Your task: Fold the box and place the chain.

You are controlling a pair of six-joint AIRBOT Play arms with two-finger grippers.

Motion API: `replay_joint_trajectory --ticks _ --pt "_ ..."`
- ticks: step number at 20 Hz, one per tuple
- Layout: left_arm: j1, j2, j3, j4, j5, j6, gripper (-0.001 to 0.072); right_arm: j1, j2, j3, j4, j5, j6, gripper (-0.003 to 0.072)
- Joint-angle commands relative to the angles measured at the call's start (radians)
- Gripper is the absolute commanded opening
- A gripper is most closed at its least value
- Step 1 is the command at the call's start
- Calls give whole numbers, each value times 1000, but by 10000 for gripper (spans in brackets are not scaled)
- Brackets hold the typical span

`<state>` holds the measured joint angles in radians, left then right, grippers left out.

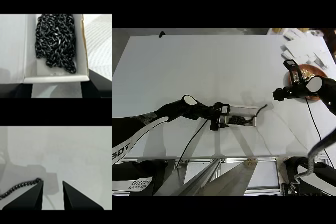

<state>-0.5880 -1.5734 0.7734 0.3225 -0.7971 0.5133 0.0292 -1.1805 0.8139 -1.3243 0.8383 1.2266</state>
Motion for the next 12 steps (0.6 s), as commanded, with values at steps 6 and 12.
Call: replay_joint_trajectory --ticks 6,12 --pt "0 0 0 0 0 0 252 76 -16 -6 -56 -63 52 271" --pt "0 0 0 0 0 0 252 98 -45 -32 -56 -71 56 272"
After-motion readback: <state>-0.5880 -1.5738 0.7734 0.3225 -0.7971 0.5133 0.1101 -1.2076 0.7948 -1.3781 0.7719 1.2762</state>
